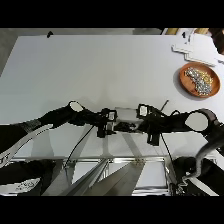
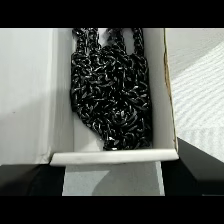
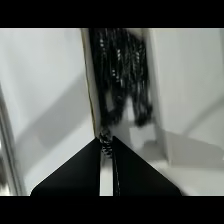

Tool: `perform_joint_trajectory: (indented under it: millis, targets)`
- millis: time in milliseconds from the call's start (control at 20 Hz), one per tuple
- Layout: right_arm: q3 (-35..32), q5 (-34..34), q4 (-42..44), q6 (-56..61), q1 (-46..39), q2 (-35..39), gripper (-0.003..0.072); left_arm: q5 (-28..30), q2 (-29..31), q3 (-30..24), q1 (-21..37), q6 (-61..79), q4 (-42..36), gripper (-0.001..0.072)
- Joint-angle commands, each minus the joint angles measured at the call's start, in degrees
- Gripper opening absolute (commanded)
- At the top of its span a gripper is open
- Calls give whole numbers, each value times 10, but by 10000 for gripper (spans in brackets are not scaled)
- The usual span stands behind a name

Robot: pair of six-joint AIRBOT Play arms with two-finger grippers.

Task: Fold the box and place the chain.

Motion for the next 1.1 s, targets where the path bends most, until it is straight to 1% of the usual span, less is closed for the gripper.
perform_joint_trajectory:
  millis: [0, 100, 150, 250, 350, 400, 450, 500, 550, 650, 800, 850, 950, 1050]
  targets:
    - [18, -108, 105, 16, 60, -8, 17, 0, 0, 0, 0, 0, 0, 208]
    - [23, -155, 148, 16, 75, -22, 17, 0, 0, 0, 0, 0, 0, 208]
    - [23, -170, 150, 16, 80, -29, 17, 0, 0, 0, 0, 0, 0, 208]
    - [23, -179, 138, 16, 80, -51, 17, 0, 0, 0, 0, 0, 0, 208]
    - [23, -178, 99, 33, 80, -78, 19, 0, 0, 0, 0, 0, 0, 208]
    - [23, -178, 71, 56, 80, -89, 81, 0, 0, 0, 0, 0, 0, 208]
    - [23, -176, 42, 75, 80, -93, 207, 0, 0, 0, 0, 0, 0, 208]
    - [23, -174, 16, 88, 79, -92, 307, 0, 0, 0, 0, 0, 0, 208]
    - [25, -167, -8, 90, 78, -85, 318, 0, 0, 0, 0, 0, 0, 208]
    - [26, -144, -34, 89, 55, -60, 318, 0, 0, 0, 0, 0, 0, 208]
    - [26, -83, -82, 88, -20, -1, 313, 0, 0, 0, 0, 0, 0, 208]
    - [26, -62, -94, 74, -53, 15, 281, 0, 0, 0, 0, 0, 0, 208]
    - [26, -19, -99, -2, -117, 27, 256, 0, 0, 0, 0, 0, 0, 208]
    - [21, 7, -100, -100, -165, 26, 257, 0, 0, 0, 0, 0, 0, 208]
